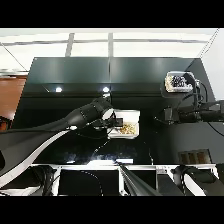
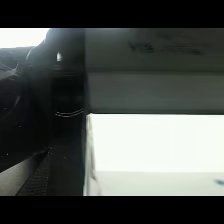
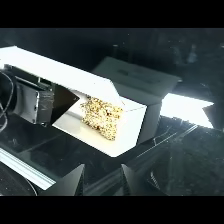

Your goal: Fold the box and place the chain.

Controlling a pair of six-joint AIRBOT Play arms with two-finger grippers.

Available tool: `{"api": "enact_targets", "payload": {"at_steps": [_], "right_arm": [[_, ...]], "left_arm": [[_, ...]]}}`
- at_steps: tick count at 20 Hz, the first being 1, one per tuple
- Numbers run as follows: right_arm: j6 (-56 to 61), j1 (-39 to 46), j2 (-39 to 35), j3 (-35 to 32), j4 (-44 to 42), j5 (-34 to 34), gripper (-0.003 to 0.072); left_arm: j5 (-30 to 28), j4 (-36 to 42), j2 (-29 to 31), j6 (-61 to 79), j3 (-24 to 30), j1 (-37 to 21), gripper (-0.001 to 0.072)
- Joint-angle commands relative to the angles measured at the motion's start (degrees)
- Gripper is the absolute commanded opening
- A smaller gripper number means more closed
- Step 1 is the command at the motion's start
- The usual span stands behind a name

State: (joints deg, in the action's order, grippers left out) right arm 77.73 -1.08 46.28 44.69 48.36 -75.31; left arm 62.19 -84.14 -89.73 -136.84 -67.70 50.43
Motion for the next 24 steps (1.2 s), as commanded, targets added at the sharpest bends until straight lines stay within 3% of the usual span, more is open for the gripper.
{"api": "enact_targets", "payload": {"at_steps": [1, 4, 6, 8, 10, 11, 13, 15, 16, 22, 23, 24], "right_arm": [[-0.5, 0.3, -0.2, 0.1, 0.6, 1.0, 0.0289], [-0.7, 0.3, -0.2, 0.1, 3.1, 1.1, 0.0289], [-0.7, 0.3, -0.2, 0.1, 4.7, 1.3, 0.0289], [-0.6, 0.3, -0.2, 0.0, 5.5, 1.8, 0.0289], [-0.6, 0.3, -0.2, 0.0, 5.5, 2.6, 0.0289], [-0.6, 0.3, -0.2, 0.0, 5.5, 3.1, 0.0289], [-0.6, 0.3, -0.2, 0.1, 5.5, 4.1, 0.0289], [-0.6, 0.3, -0.2, 0.0, 5.5, 4.4, 0.0289], [-0.6, 0.3, -0.2, 0.0, 5.5, 4.3, 0.0289], [-0.6, 0.3, -0.2, 0.0, 5.5, 4.4, 0.0289], [-0.6, 0.3, -0.2, 0.0, 5.5, 4.4, 0.0289], [-0.6, 0.3, -0.2, 0.0, 5.5, 4.4, 0.0289]], "left_arm": [[1.6, 0.7, 2.5, 6.6, -1.7, 0.0, 0.0656], [5.1, -2.4, 10.6, 16.5, -0.9, -0.2, 0.0656], [7.1, -6.1, 16.7, 16.7, 2.6, -3.1, 0.0656], [6.0, -5.1, 23.2, 18.3, 9.4, -9.8, 0.0656], [1.4, -0.5, 28.7, 22.0, 17.4, -17.3, 0.0656], [-2.7, 5.6, 30.9, 27.5, 21.6, -21.4, 0.0656], [-7.9, 27.1, 32.6, 53.3, 28.8, -27.7, 0.065], [-3.8, 50.1, 32.6, 86.9, 34.1, -30.9, 0.0647], [-2.7, 54.5, 32.5, 94.2, 35.9, -31.0, 0.0647], [-4.1, 45.5, 29.4, 125.9, 37.3, -23.4, 0.0657], [-5.1, 42.9, 28.7, 131.7, 37.2, -21.6, 0.0717], [-7.7, 39.8, 28.0, 133.8, 37.1, -19.9, 0.0717]]}}
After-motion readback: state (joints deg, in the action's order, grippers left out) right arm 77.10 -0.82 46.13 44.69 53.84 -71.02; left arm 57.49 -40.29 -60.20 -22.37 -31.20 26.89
